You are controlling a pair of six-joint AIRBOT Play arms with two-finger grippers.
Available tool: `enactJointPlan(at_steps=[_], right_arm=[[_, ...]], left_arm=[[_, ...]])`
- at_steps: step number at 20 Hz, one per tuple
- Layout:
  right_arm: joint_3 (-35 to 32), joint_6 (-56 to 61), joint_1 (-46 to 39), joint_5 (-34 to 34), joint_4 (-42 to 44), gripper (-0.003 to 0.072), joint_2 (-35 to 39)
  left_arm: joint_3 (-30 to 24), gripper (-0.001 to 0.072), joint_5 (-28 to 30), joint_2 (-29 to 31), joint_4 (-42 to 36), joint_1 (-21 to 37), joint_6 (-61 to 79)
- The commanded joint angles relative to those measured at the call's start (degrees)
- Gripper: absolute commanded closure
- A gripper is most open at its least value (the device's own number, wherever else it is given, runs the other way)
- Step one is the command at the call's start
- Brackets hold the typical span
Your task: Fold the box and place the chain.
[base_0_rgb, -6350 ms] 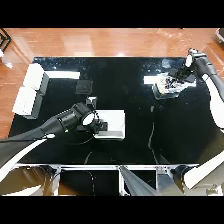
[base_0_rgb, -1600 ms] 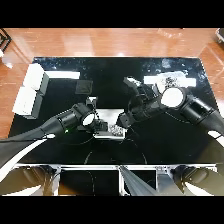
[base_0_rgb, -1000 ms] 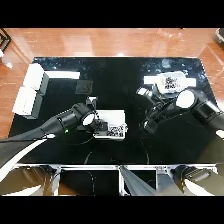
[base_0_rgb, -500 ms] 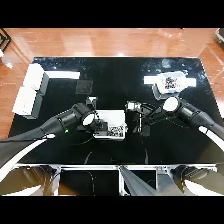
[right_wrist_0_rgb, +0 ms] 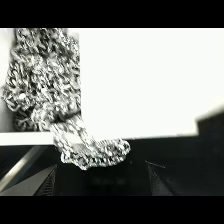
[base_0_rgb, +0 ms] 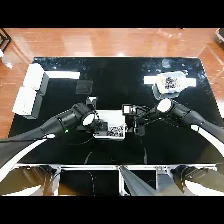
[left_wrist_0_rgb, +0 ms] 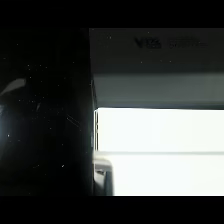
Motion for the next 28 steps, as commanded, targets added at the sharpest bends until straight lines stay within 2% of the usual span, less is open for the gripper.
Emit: enactJointPlan(at_steps=[1,6,11,17,18,19,21,22,24,25,26,28], right_arm=[[-0.02,-2.08,1.07,-0.61,1.68,-0.0010,-0.70],[-0.04,-2.05,3.04,-4.02,1.75,-0.0010,-1.64],[-0.04,-0.59,3.23,-4.13,-2.01,-0.0010,-1.70],[-0.04,-0.02,3.26,-4.13,-2.03,-0.0009,-1.70],[-0.04,-0.02,3.26,-4.11,-2.03,0.0011,-1.70],[-0.04,0.00,3.26,-3.87,-2.03,0.0155,-1.70],[-0.02,0.02,3.26,-3.74,-2.03,0.0165,-1.70],[-0.02,0.07,3.26,-3.41,-2.05,0.0300,-1.68],[-0.02,0.07,3.26,-3.10,-2.05,0.0385,-1.66],[-0.02,0.07,3.23,-2.78,-2.05,0.0512,-1.57],[-0.02,0.09,3.23,-2.51,-2.10,0.0565,-1.53],[-0.02,0.17,3.23,-2.27,-2.05,0.0568,-1.46]], left_arm=[[0.00,0.0690,0.07,0.00,0.02,0.00,0.00],[0.00,0.0690,0.04,0.00,0.00,0.00,0.00],[0.00,0.0690,0.00,0.00,-0.04,0.00,0.00],[0.00,0.0690,0.00,0.00,-0.02,0.00,0.00],[0.00,0.0690,0.02,0.00,-0.02,0.00,0.00],[0.00,0.0690,0.00,0.00,-0.02,0.00,0.00],[0.00,0.0690,0.00,0.00,-0.02,0.00,0.00],[0.00,0.0690,0.00,0.00,-0.02,0.00,0.00],[0.00,0.0690,0.00,0.00,-0.02,0.00,0.00],[0.00,0.0690,0.00,0.00,-0.02,0.00,0.00],[0.00,0.0690,0.00,0.00,-0.02,0.00,0.00],[0.00,0.0690,0.00,0.00,-0.02,0.00,0.00]])
